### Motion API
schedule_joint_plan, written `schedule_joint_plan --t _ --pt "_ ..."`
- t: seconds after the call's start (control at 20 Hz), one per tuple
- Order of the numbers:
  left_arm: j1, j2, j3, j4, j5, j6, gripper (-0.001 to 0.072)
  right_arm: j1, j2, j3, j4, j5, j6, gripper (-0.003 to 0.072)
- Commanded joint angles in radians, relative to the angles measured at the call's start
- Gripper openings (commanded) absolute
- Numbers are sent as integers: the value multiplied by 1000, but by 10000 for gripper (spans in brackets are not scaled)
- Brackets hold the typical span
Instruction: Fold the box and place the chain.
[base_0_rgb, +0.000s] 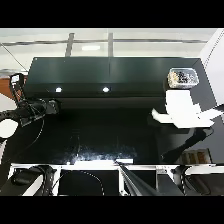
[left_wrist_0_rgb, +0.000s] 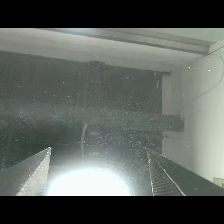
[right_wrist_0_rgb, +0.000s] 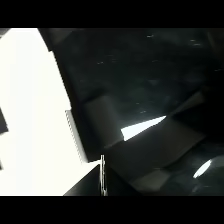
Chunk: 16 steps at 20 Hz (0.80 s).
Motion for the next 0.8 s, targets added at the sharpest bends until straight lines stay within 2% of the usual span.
schedule_joint_plan --t 0.0,0.2,0.4,0.5,0.6,0.75 --pt "-2 -1 1 -5 -5 5 700 38 90 -83 70 0 13 30" --pt "-36 -2 1 -12 -5 74 700 214 259 -303 117 -119 85 30" --pt "-103 -6 1 -19 63 72 700 478 453 -441 329 -282 92 30" --pt "-132 -16 1 -86 78 72 700 625 547 -471 341 -372 99 30" --pt "-153 -30 1 -175 64 67 698 768 660 -506 286 -450 88 30" --pt "-108 -40 1 -373 51 8 694 898 807 -600 253 -431 16 30"
